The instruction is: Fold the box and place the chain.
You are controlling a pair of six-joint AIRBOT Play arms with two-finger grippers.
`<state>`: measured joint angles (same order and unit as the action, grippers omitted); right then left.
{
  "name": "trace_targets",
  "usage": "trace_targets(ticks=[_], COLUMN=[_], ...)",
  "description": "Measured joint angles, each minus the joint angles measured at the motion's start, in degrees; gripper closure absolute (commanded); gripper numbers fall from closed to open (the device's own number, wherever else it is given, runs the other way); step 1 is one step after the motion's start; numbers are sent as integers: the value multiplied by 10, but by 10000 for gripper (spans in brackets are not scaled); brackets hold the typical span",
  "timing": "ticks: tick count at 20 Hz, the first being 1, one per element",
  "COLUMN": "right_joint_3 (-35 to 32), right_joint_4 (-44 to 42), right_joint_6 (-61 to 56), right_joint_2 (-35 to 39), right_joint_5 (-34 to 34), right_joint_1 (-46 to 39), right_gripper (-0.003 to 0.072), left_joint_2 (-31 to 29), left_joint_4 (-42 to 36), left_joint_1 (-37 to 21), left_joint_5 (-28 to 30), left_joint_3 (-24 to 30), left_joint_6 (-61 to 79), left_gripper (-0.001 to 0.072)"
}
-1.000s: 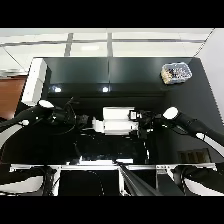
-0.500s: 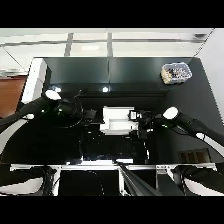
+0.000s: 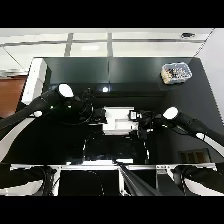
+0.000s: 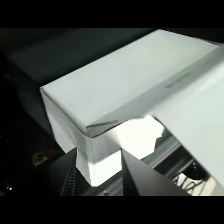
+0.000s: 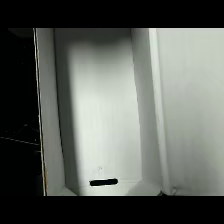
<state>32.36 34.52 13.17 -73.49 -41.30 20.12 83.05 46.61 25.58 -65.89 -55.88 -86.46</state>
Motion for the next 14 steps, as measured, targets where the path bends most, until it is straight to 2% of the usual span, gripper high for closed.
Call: trace_targets(ticks=[7,14], right_joint_3=[0,0], right_joint_4=[0,0], right_joint_6=[0,0], right_joint_2=[0,0], right_joint_5=[0,0], right_joint_1=[0,0], right_gripper=[589,589], left_joint_2=[0,6], left_joint_4=[111,206], left_joint_1=[52,99], left_joint_5=[37,48], left_joint_3=[-7,-21], left_joint_6=[-120,-228], left_gripper=[380,380])
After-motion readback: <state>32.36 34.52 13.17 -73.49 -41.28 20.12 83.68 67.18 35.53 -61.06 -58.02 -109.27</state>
